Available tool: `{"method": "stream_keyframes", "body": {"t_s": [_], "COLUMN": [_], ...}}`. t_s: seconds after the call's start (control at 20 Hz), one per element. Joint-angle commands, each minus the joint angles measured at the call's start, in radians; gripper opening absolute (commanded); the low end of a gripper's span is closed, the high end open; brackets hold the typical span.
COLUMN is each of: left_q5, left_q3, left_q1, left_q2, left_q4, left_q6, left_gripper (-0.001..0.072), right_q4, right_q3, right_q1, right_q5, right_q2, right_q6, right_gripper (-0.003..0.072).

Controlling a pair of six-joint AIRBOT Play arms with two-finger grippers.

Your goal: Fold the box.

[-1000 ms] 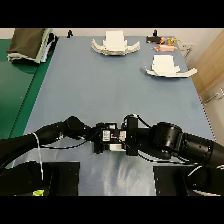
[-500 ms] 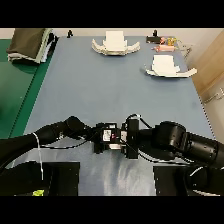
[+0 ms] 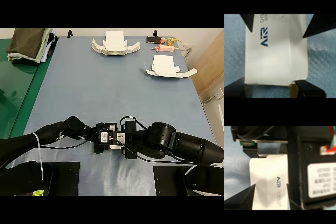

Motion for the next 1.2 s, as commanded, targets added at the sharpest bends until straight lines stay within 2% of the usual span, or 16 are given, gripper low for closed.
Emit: {"method": "stream_keyframes", "body": {"t_s": [0.0, 0.3, 1.0, 1.05, 1.1, 1.15], "left_q5": [0.0, 0.0, 0.0, 0.0, 0.0, 0.0], "left_q3": [0.0, 0.0, 0.0, 0.0, 0.0, 0.0], "left_q1": [0.0, 0.0, 0.0, 0.0, 0.0, 0.0], "left_q2": [-0.001, -0.001, -0.001, -0.001, -0.001, -0.001], "left_q4": [0.0, 0.0, 0.0, 0.0, 0.0, 0.0], "left_q6": [0.0, 0.0, 0.0, 0.0, 0.0, 0.0], "left_gripper": [0.0512, 0.0512, 0.0512, 0.0512, 0.0512, 0.0512], "right_q4": [-0.056, -0.056, -0.084, -0.084, -0.084, -0.079], "right_q3": [0.002, 0.041, 0.042, 0.042, 0.042, 0.042], "right_q1": [-0.001, -0.001, -0.001, -0.001, -0.001, -0.001], "right_q5": [0.003, 0.002, -0.006, -0.008, -0.008, -0.008], "right_q2": [-0.013, -0.013, -0.013, -0.013, -0.013, -0.013], "right_q6": [-0.002, -0.001, 0.027, 0.027, 0.027, 0.027], "right_gripper": [0.0594, 0.0593, 0.0591, 0.0584, 0.0536, 0.0443]}}
